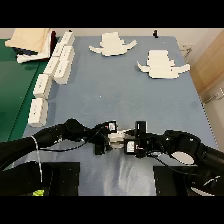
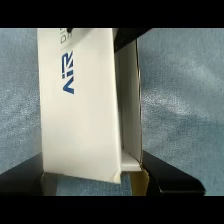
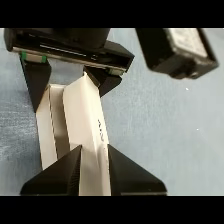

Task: Fold the box.

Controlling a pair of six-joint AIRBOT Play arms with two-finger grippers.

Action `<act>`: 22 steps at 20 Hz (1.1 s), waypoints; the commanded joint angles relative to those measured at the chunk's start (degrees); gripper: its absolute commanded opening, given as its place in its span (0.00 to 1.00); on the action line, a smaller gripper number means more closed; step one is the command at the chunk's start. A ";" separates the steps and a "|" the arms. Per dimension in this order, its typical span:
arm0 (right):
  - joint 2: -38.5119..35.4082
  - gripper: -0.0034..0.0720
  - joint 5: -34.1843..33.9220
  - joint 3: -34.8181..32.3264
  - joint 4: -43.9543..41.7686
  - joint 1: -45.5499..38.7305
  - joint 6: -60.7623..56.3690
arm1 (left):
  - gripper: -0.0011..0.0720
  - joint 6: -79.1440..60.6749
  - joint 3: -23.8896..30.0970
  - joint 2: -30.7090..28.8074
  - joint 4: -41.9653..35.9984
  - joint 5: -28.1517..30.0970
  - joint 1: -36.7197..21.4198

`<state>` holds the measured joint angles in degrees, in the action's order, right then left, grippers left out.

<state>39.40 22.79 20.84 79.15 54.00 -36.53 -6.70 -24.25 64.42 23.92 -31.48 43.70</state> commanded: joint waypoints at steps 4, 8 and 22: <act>0.28 0.34 2.58 0.04 -2.86 0.00 -0.02 | 0.64 -0.13 0.02 -0.02 0.09 -0.07 0.02; 0.28 0.34 5.62 0.04 -5.31 0.07 0.00 | 0.64 -0.13 0.02 -0.02 0.09 -0.07 0.02; -6.34 0.51 6.93 0.04 -10.27 0.02 -1.42 | 0.64 -0.13 0.02 -0.02 0.09 -0.07 0.02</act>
<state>35.29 30.20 20.86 71.22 54.00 -36.62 -6.85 -24.23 64.45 24.03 -31.73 43.72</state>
